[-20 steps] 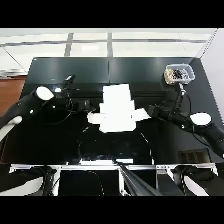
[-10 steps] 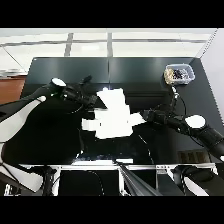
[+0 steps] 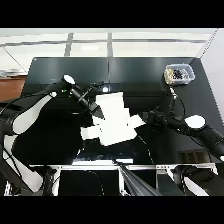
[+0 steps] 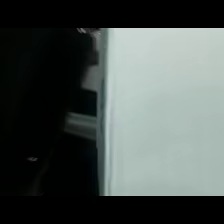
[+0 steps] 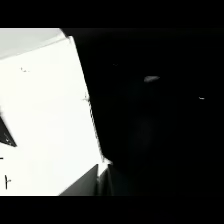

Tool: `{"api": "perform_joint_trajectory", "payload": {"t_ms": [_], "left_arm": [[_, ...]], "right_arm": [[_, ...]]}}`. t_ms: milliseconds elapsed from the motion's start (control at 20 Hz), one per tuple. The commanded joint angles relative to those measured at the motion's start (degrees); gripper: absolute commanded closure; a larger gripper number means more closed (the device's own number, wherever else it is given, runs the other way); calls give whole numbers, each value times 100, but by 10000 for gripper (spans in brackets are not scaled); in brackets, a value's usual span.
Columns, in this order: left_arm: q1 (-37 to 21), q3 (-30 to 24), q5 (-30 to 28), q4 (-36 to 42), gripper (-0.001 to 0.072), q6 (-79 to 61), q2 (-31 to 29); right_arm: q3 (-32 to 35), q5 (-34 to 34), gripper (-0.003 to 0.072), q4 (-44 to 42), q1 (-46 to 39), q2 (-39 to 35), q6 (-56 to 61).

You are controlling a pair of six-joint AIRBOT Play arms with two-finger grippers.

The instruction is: Fold the box and place the chain.

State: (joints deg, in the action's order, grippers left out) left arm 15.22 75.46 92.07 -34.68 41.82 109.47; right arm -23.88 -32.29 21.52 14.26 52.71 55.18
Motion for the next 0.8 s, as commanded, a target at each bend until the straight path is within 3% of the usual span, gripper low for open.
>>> {"api": "perform_joint_trajectory", "payload": {"t_ms": [0,200,300,400,550,600,750], "left_arm": [[7,50,81,-79,686,-184,31],[70,28,66,-953,689,146,-352],[153,-240,-365,-1064,689,-13,-966],[282,-1047,-1228,-413,689,-1038,-1888],[649,-2669,-3687,142,684,-2833,-3119],[748,-2922,-4022,114,684,-3683,-3252],[944,-2918,-4109,20,684,-4658,-3104]], "right_arm": [[-96,-249,-23,326,2,-4,-313],[-907,-1567,-21,2669,-15,-7,-470],[-1126,-1685,-21,3410,-15,-7,-470],[-1145,-1480,-21,3615,-15,-4,-470],[-1143,-1228,-21,3348,-9,-4,-476],[-1143,-1126,-21,3346,-9,-4,-560],[-1143,-1161,-21,3351,-9,-4,-1410]]}}
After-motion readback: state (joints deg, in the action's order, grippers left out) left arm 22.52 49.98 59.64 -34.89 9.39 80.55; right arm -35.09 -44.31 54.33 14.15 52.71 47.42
